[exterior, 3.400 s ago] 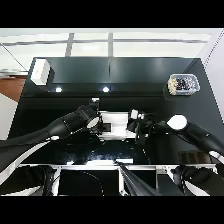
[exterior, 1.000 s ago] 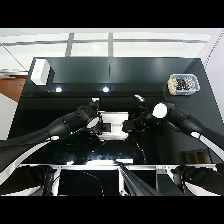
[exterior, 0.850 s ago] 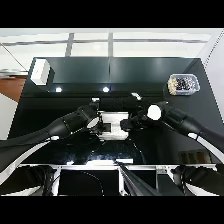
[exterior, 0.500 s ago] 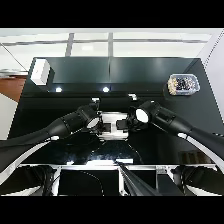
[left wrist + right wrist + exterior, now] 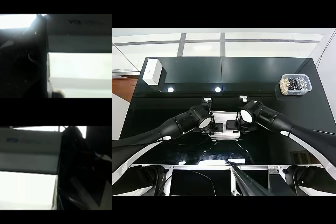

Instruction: Fold the box and place the chain.

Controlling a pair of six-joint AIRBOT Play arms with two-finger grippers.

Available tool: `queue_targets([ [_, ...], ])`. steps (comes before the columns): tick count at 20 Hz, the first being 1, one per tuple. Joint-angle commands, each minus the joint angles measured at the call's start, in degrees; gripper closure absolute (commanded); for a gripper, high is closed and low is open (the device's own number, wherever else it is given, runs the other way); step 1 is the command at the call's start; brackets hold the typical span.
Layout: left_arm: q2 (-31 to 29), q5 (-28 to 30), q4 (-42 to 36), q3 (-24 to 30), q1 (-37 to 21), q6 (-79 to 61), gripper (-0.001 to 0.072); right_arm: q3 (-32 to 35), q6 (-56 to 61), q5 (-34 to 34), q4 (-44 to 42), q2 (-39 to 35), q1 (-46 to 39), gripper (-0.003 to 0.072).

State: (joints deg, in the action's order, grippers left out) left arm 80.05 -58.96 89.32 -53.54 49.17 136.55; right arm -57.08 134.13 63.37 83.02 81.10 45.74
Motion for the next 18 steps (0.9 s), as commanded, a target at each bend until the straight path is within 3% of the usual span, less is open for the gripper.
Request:
queue_targets([
  [1,-0.02,0.02,0.02,-0.02,-0.04,-0.02,0.0683,-0.17,1.33,0.55,0.22,0.96,0.09,0.0469],
  [11,-0.02,0.11,0.02,-0.02,-0.04,-0.02,0.0683,-0.17,2.01,0.72,0.13,1.79,0.09,0.0488],
  [13,-0.02,0.09,0.00,-0.02,-0.04,-0.02,0.0683,-0.17,2.01,0.90,0.11,1.92,0.09,0.0556],
  [15,-0.02,0.04,0.00,-0.02,-0.04,-0.02,0.0683,-0.17,2.80,1.01,0.02,1.95,0.09,0.0559],
  [16,-0.02,0.04,0.00,-0.02,-0.04,-0.02,0.0683,-0.17,3.13,1.05,-0.07,1.97,0.09,0.0622],
  [18,-0.02,-0.02,0.00,-0.02,-0.04,-0.02,0.0683,-0.17,3.69,1.18,-0.07,1.97,0.09,0.0641],
])
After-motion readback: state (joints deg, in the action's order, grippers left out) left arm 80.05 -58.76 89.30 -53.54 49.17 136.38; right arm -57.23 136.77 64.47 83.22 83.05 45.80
